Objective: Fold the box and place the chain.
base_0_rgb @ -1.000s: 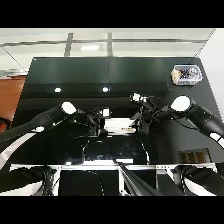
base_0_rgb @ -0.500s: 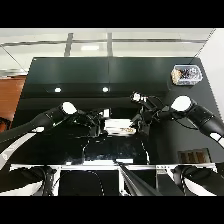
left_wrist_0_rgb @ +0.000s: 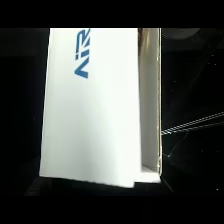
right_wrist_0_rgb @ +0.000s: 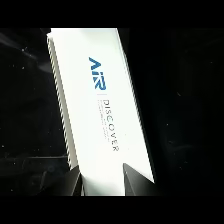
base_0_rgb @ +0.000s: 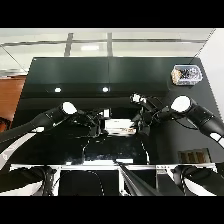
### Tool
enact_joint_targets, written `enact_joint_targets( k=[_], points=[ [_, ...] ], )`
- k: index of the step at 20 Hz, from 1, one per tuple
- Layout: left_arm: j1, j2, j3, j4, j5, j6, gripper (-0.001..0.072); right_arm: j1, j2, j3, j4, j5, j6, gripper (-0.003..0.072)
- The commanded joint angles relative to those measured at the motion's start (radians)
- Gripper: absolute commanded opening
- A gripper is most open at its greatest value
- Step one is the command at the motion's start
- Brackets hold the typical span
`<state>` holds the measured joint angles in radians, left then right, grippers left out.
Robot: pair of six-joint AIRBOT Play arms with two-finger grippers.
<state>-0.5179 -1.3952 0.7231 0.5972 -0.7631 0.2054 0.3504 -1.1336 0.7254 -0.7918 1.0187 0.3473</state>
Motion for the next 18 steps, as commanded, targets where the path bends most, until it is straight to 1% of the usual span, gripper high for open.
enact_joint_targets(
  k=[1, 7, 8, 9, 16, 18],
  points=[
    [0.0, 0.0, 0.001, 0.0, 0.0, -0.001, 0.039, 0.001, -0.001, -0.001, -0.032, 0.009, 0.001, 0.0275],
    [0.0, 0.0, 0.001, 0.0, 0.0, -0.001, 0.039, 0.001, -0.001, 0.0, -0.032, 0.009, 0.001, 0.0276],
    [0.0, 0.0, 0.001, 0.0, 0.0, -0.001, 0.039, 0.001, -0.001, 0.0, -0.033, 0.008, 0.001, 0.0336],
    [0.0, 0.0, 0.001, 0.001, 0.001, -0.001, 0.039, 0.001, 0.0, 0.0, -0.033, 0.006, 0.001, 0.0412],
    [0.0, 0.0, 0.001, 0.0, 0.0, -0.001, 0.039, 0.001, 0.0, 0.0, -0.028, -0.001, 0.001, 0.041],
    [0.0, 0.0, 0.001, 0.0, 0.0, -0.001, 0.039, 0.001, 0.008, 0.004, -0.012, 0.017, 0.003, 0.041]
  ],
)
